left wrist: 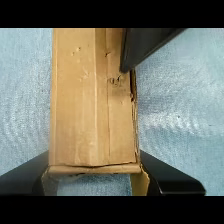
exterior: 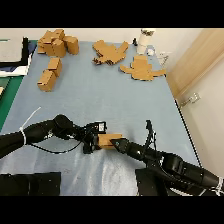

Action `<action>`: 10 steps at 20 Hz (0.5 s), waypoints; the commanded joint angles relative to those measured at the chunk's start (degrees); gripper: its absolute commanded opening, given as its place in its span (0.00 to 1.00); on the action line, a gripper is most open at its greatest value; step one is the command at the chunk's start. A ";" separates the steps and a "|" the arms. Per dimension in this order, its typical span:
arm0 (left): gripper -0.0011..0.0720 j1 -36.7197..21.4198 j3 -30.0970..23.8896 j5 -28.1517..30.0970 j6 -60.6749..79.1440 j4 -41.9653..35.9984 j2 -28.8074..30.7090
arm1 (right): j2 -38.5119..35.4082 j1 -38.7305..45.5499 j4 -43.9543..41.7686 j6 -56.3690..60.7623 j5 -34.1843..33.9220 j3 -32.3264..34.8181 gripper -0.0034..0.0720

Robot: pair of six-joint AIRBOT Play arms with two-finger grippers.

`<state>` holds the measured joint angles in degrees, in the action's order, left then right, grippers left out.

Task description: Fold the box.

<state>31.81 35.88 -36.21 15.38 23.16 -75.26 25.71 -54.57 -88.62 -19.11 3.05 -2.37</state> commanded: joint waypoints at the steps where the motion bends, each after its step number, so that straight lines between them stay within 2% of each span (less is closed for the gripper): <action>1: 0.72 0.00 0.00 0.07 0.02 0.02 0.00 | -2.62 1.05 8.17 0.02 -14.38 -5.92 0.05; 3: 0.72 0.00 0.00 0.07 0.02 0.02 0.00 | -2.45 3.45 15.41 0.02 -32.63 -10.67 0.05; 5: 0.72 0.00 0.02 0.09 0.02 0.02 0.00 | -2.45 6.19 23.87 -0.02 -44.28 -14.73 0.05; 7: 0.72 0.00 0.02 0.07 0.02 0.02 0.00 | -2.12 9.66 27.39 -2.36 -49.46 -18.49 0.05; 10: 0.72 0.00 0.02 0.02 0.02 0.02 0.00 | 1.11 14.36 24.72 -8.72 -51.34 -22.93 0.05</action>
<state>31.81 35.88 -36.16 15.38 23.16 -75.26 24.97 -44.12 -65.87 -22.76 -40.34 -20.82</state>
